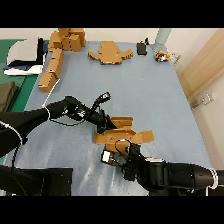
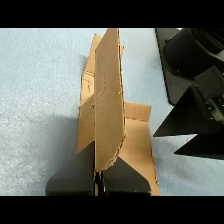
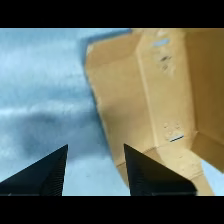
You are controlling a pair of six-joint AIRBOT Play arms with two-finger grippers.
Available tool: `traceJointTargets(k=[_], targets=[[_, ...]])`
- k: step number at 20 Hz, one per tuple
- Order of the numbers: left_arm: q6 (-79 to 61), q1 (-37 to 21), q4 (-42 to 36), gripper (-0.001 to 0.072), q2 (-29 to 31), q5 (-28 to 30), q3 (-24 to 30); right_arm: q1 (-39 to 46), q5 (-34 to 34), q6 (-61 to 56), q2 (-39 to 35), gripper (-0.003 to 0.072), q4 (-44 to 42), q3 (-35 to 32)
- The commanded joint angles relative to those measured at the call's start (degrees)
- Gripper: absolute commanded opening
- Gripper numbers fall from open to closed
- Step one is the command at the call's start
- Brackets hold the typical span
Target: Fold the box.
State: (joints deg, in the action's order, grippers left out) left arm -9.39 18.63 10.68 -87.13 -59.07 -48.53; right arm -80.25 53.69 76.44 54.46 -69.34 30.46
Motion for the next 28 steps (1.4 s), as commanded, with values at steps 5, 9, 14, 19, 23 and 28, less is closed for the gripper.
traceJointTargets(k=[5, 9, 14, 19, 23, 28], targets=[[0.0, -0.02, -0.02, 0.0014, -0.02, 0.0, 0.02, -0.04, 0.33, -0.37, -1.2, 0.0541, 6.03, -2.93], [0.0, -0.02, 0.0, 0.0015, -0.02, 0.0, 0.04, 0.07, -1.07, -2.34, -1.18, 0.054, 10.73, -4.22], [0.0, -0.02, -0.02, 0.0014, -0.02, 0.0, 0.02, 0.07, -1.14, -9.6, -1.2, 0.054, 17.46, -4.39], [0.0, -0.02, 0.0, 0.0014, -0.02, 0.0, 0.02, 0.04, 1.27, -22.6, -1.31, 0.0542, 22.84, -3.48], [0.0, -0.02, -0.02, 0.0014, -0.02, 0.0, 0.02, 0.04, 1.68, -22.88, -1.31, 0.0551, 22.69, -2.75], [-0.02, -0.02, 0.0, 0.0014, -0.02, 0.0, 0.02, 2.95, 5.31, -23.02, -1.86, 0.0719, 22.88, -2.64]])
